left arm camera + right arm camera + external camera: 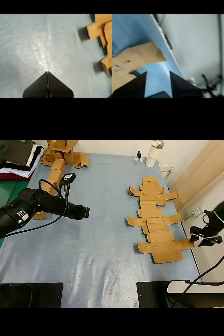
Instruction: Fold the box.
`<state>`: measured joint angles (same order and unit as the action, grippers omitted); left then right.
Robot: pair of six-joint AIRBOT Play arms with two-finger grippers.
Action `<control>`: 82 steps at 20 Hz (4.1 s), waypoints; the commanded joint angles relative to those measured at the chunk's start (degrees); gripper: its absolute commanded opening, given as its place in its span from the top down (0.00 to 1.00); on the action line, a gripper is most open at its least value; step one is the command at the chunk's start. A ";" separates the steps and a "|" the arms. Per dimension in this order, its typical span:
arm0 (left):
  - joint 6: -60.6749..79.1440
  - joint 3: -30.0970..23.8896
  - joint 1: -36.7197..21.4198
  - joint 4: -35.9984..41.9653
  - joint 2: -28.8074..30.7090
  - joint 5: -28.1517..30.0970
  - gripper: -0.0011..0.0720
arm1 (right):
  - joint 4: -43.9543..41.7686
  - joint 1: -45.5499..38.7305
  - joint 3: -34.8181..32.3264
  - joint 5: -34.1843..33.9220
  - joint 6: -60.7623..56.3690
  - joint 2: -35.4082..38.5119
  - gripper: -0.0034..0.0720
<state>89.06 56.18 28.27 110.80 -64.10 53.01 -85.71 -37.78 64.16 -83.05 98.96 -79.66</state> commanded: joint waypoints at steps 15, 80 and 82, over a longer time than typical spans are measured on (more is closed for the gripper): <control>-0.17 0.04 -0.02 0.02 -0.04 -1.01 0.97 | -28.09 -8.41 -0.07 -1.81 21.97 -6.23 0.63; 38.18 -1.73 -12.94 36.46 -25.14 24.98 0.75 | -56.13 53.90 -39.10 32.09 31.52 24.96 0.96; 39.04 -1.73 -12.96 36.92 -25.14 24.83 0.76 | -56.13 53.90 -39.12 32.06 31.52 24.96 0.96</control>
<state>126.65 54.48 15.29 146.91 -89.19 77.91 -141.80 16.08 25.08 -51.03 130.56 -54.74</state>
